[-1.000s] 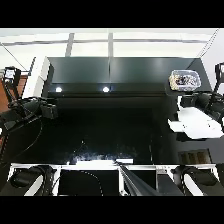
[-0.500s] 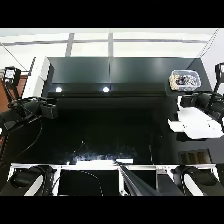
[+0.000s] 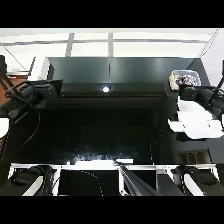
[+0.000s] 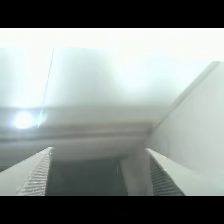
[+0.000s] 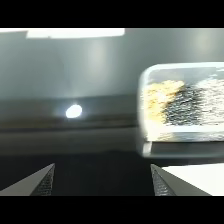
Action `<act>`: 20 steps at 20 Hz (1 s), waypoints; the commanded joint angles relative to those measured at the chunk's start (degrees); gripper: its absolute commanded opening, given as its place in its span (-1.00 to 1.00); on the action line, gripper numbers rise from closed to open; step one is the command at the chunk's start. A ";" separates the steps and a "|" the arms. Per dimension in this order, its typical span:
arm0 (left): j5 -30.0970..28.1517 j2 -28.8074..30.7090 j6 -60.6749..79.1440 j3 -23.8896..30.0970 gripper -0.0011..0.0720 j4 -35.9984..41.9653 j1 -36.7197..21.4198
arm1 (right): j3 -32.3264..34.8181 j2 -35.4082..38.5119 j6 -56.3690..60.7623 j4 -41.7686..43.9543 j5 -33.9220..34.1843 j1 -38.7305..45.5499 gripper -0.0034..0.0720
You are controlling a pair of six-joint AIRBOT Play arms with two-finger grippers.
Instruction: Fold the box and place the chain.
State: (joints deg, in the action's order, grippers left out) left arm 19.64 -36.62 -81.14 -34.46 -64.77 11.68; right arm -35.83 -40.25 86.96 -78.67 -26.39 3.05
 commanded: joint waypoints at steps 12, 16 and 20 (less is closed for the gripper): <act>4.90 -9.27 3.58 -0.17 0.96 -2.05 4.07 | -39.21 -47.21 -13.22 14.21 -43.28 65.51 0.99; 4.85 -9.27 3.15 -0.20 0.96 -1.86 4.04 | -44.04 -57.79 -23.21 30.91 -60.87 73.59 0.99; 4.85 -9.27 3.13 -0.20 0.96 -1.86 4.07 | -45.79 -60.83 -37.44 29.03 -61.48 69.05 0.99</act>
